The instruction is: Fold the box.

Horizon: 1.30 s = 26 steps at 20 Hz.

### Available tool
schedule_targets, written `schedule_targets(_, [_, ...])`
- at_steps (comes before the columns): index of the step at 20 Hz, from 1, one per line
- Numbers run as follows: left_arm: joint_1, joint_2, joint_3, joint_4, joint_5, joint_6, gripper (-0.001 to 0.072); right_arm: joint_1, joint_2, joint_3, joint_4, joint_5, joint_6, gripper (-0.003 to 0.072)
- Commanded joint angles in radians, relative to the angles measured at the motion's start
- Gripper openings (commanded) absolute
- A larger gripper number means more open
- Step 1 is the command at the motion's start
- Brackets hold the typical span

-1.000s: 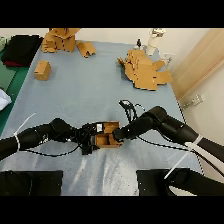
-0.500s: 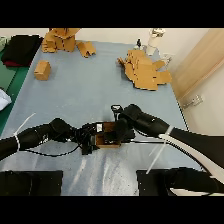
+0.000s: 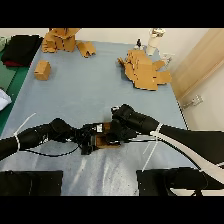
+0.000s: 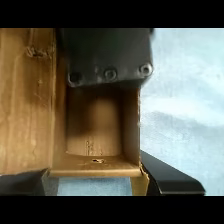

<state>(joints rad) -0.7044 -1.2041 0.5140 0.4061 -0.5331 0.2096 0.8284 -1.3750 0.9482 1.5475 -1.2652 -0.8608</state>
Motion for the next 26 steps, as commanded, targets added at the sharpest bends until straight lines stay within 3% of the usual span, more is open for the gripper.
schedule_targets(1, [0.0, 0.0, 0.0, -0.002, 0.002, -0.005, 0.0422, 0.001, 0.002, 0.002, -0.003, -0.041, -0.016, 0.05])
schedule_targets(4, [0.0, 0.0, 0.0, -0.002, 0.002, -0.005, 0.0422, 0.0, 0.03, 0.005, 0.0, -0.103, -0.032, 0.05])
schedule_targets(13, [0.0, 0.0, 0.0, -0.002, 0.002, -0.005, 0.0422, -0.008, 0.268, 0.008, -0.015, -0.106, -0.038, 0.05])
schedule_targets(14, [0.0, 0.0, 0.0, -0.002, 0.002, -0.005, 0.0421, -0.023, 0.294, 0.008, -0.018, -0.11, -0.046, 0.0462])
schedule_targets(16, [0.0, 0.0, 0.0, -0.002, 0.002, -0.005, 0.0422, -0.071, 0.324, -0.003, -0.075, -0.115, -0.101, 0.0001])
schedule_targets(19, [0.0, 0.0, 0.0, -0.002, 0.002, -0.005, 0.0422, -0.245, 0.284, -0.036, -0.184, -0.029, -0.245, 0.0002])
schedule_targets(21, [0.0, 0.0, 0.0, -0.002, 0.002, -0.005, 0.0422, -0.429, 0.202, -0.037, 0.053, 0.127, -0.448, 0.0002])
schedule_targets(22, [0.0, 0.0, 0.0, -0.002, 0.002, -0.005, 0.0422, -0.518, 0.149, -0.037, 0.291, 0.192, -0.664, 0.0002])
schedule_targets(24, [0.0, 0.0, 0.0, -0.002, 0.002, -0.005, 0.0421, -0.626, 0.049, -0.036, 0.799, 0.163, -1.164, 0.0002])
schedule_targets(26, [0.0, 0.0, 0.0, -0.002, 0.002, -0.005, 0.0422, -0.652, -0.01, -0.035, 1.101, 0.09, -1.426, 0.0001])
